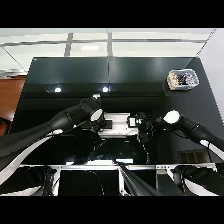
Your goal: Fold the box and place the chain.
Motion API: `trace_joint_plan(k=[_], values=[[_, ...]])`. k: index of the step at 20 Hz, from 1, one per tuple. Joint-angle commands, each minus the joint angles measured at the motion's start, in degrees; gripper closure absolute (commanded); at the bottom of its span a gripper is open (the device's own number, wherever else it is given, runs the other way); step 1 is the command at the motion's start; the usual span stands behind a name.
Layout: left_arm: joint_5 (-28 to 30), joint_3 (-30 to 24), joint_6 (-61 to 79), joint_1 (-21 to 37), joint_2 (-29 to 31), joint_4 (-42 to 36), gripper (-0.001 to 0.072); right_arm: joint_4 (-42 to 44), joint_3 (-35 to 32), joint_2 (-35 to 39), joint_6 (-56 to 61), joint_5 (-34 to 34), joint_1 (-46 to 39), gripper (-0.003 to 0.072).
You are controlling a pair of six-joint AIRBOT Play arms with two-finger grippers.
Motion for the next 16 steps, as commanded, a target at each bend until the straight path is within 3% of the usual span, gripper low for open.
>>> trace_joint_plan(k=[1,8,9,10,14,16], values=[[-0.7,0.6,1.2,0.9,0.0,0.1,0.0684,-2.7,0.0,1.4,0.5,0.5,0.0,0.0025],[1.9,0.5,1.2,-0.1,-1.1,-0.8,0.0684,-2.2,0.0,1.4,0.0,0.2,0.0,0.0029],[1.9,0.5,1.2,-0.1,-1.7,-1.1,0.0684,-2.2,0.0,1.4,-0.7,0.2,0.0,0.0073],[1.9,0.5,1.2,-0.2,-2.1,-1.4,0.0684,-2.2,0.0,1.4,-0.8,0.3,0.0,0.0274],[1.9,0.6,1.2,-0.3,-2.2,-1.3,0.0684,-2.2,0.0,1.4,-0.8,-0.3,0.0,0.0277],[1.9,0.6,1.2,-0.3,-2.2,-1.3,0.0684,-1.6,0.0,1.4,-0.6,-0.3,0.0,0.0426]])
